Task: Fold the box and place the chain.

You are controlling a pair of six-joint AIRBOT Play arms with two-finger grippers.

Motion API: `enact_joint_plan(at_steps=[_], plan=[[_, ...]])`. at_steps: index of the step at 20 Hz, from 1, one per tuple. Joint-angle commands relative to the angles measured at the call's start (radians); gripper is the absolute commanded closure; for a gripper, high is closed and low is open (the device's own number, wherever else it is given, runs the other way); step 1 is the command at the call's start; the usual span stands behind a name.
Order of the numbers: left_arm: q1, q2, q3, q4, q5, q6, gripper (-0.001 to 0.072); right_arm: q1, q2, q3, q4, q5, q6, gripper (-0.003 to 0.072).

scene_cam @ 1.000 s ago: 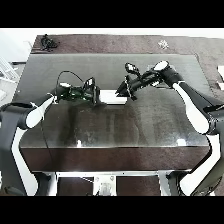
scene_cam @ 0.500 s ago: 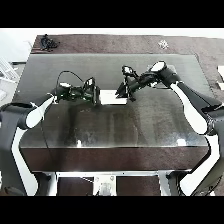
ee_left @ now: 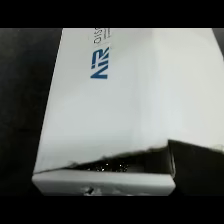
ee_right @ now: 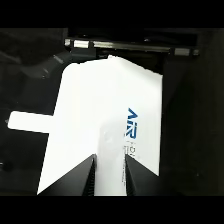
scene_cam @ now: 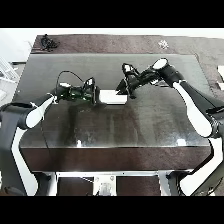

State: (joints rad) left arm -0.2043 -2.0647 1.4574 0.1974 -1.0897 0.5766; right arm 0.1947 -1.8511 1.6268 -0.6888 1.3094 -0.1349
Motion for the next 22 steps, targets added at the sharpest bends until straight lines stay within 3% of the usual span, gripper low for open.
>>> enact_joint_plan(at_steps=[1, 9, 15, 22], plan=[[0.0, 0.001, 0.0, 0.0, 0.0, 0.0, 0.0083, -0.003, 0.032, -0.01, -0.004, 0.0, 0.003, 0.0464], [0.0, 0.001, 0.0, 0.0, 0.0, 0.0, 0.0083, -0.028, 0.065, -0.147, 0.039, -0.003, 0.002, 0.0504], [0.0, 0.001, 0.0, 0.0, 0.0, 0.0, 0.0083, -0.026, 0.076, -0.191, 0.118, -0.084, -0.042, 0.0503], [0.0, 0.001, 0.0, 0.0, 0.0, 0.0, 0.0083, 0.0, 0.076, -0.242, 0.165, -0.148, -0.141, 0.0446]])
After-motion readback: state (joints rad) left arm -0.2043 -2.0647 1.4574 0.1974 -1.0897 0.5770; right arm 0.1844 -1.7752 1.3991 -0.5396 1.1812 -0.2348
